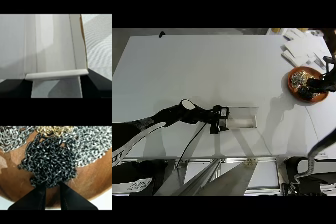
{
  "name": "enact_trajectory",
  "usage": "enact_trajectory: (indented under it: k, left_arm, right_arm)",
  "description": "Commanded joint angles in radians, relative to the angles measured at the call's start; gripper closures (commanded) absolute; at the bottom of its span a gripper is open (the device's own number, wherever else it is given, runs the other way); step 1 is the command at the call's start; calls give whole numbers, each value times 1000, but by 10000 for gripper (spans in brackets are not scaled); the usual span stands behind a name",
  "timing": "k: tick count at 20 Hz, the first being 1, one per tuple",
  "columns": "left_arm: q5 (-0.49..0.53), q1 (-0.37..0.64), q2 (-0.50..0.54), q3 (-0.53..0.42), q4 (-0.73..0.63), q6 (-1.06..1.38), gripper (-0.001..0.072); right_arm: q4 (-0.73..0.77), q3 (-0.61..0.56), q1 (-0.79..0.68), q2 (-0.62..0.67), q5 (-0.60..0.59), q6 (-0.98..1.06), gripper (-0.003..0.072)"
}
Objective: Fold the box and place the chain.
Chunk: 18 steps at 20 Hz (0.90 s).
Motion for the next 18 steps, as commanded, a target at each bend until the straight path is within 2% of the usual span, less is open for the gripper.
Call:
enact_trajectory:
  k: [1, 6, 13, 14, 15, 18]
  left_arm:
    - [0, 0, 0, -1, 0, 0, 700]
    - [0, 0, 0, -1, 0, 0, 700]
    - [0, 0, 0, -1, 0, 0, 700]
    - [0, 0, 0, -1, 0, 0, 700]
    - [0, 0, 0, -1, 0, 0, 700]
    - [0, 0, 0, -1, 0, 0, 700]
  right_arm:
    - [10, 1, -1, -16, -15, -1, 519]
    - [12, 1, -1, -18, -48, 0, 527]
    - [12, 1, -1, -48, -18, 0, 530]
    - [12, 1, -1, -48, -18, 0, 561]
    - [11, 1, -1, -48, -18, 0, 665]
    - [12, 1, -1, -35, 2, 0, 668]
